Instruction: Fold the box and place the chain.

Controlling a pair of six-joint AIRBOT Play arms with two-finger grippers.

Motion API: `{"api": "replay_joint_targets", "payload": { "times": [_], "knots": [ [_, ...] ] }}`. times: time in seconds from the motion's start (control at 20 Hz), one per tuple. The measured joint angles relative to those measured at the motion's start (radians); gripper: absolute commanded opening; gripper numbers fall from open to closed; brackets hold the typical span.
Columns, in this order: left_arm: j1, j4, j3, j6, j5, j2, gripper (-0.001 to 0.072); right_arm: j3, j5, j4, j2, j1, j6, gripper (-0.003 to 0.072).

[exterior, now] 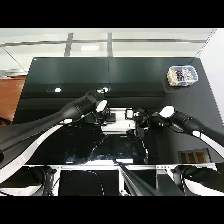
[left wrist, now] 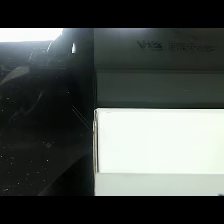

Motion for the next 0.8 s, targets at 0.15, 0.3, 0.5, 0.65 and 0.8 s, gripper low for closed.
{"api": "replay_joint_targets", "payload": {
  "times": [0.15,0.3,0.5,0.65,0.8],
  "knots": [
    [0.000,-0.001,0.000,0.000,0.000,0.000,0.0027,0.001,0.014,-0.068,0.038,-0.001,0.060,0.0685],
    [0.000,-0.001,0.000,0.013,0.000,0.000,0.0027,0.002,0.050,-0.156,0.095,-0.001,0.107,0.0679],
    [0.000,-0.001,0.000,0.023,-0.001,0.000,0.0027,0.002,0.069,-0.211,0.138,-0.001,0.130,0.0217],
    [0.000,-0.001,0.000,0.024,-0.002,0.000,0.0027,0.002,0.076,-0.220,0.148,-0.001,0.137,0.0185],
    [0.000,-0.001,0.000,0.026,-0.004,0.000,0.0028,0.002,0.077,-0.173,0.149,-0.001,0.141,0.0190]
  ]
}}
